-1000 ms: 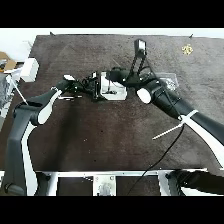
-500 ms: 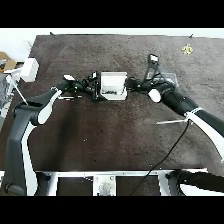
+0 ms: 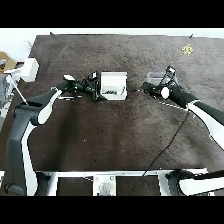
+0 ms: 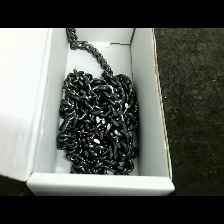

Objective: Fold the box and place the chain.

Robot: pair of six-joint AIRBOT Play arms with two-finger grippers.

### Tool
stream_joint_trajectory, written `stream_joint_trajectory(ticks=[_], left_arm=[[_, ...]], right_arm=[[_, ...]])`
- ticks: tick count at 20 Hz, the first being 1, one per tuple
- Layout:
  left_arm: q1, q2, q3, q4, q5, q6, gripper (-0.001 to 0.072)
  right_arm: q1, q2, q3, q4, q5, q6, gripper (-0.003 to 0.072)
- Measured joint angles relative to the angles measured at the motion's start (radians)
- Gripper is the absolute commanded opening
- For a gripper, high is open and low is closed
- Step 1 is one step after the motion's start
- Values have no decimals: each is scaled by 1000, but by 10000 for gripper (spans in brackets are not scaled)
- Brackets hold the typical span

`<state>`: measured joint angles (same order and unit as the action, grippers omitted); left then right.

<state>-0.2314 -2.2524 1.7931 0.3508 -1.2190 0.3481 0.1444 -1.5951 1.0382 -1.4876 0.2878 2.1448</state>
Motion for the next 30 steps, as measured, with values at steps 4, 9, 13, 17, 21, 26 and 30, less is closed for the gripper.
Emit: stream_joint_trajectory(ticks=[4,9,13,17,21,26,30], left_arm=[[0,0,0,0,0,0,278],[0,0,0,0,0,0,277],[0,0,0,0,0,0,277],[0,0,0,0,0,0,278],[0,0,0,0,0,0,277],[0,0,0,0,0,0,277],[0,0,0,0,0,0,277]], right_arm=[[-11,-61,1,78,-129,3,136],[-7,-76,0,113,-200,3,3],[50,74,1,72,-169,-53,3],[136,272,1,-3,-104,-93,3],[248,372,1,-42,-122,-104,3],[353,309,1,-56,-193,-109,3],[385,185,1,-61,-204,-110,394]])
